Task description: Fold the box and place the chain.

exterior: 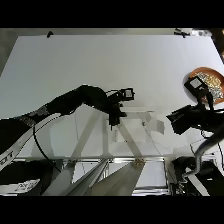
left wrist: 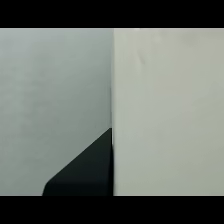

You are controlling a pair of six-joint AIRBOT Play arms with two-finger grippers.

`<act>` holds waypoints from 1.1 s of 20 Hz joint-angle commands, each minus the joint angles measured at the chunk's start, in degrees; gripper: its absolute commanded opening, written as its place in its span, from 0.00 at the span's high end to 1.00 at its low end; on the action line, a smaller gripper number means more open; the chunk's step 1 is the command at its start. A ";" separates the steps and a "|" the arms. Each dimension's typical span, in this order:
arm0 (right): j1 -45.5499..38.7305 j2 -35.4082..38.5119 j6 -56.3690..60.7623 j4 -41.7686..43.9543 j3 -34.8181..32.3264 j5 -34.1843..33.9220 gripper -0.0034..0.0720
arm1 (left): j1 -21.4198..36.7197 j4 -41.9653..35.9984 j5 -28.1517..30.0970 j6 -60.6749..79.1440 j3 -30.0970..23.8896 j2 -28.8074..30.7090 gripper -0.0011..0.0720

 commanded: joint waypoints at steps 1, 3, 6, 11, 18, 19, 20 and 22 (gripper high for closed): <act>0.02 0.04 0.17 -0.55 0.00 -1.60 0.58 | -0.22 2.56 -4.02 -0.72 -0.02 -1.53 0.99; 0.02 0.04 -0.11 -0.66 0.00 -1.77 0.58 | -0.22 2.51 -6.03 -1.09 -0.02 -2.43 0.99; 0.02 0.04 -0.31 -1.33 0.00 -1.77 0.58 | -0.22 2.47 -6.88 -2.47 -0.02 -4.07 0.98; 0.02 0.04 -0.31 -1.66 0.00 -1.77 0.58 | -0.22 1.66 -5.90 -2.40 -0.02 -4.96 0.98; 0.02 0.04 -0.48 -1.66 0.00 -1.75 0.58 | -0.22 1.70 -5.90 0.02 -0.02 -4.96 0.98; 0.02 0.04 -0.48 -1.66 0.00 -1.75 0.58 | -0.22 1.73 -6.43 0.61 -0.02 -4.96 0.98; 0.02 0.04 -0.48 -1.66 0.00 -1.75 0.58 | -0.22 1.84 -7.06 0.59 -0.02 -4.96 0.98; 0.02 0.04 -0.48 -1.66 0.00 -1.77 0.58 | -0.22 2.08 -7.56 0.61 -0.02 -4.96 0.98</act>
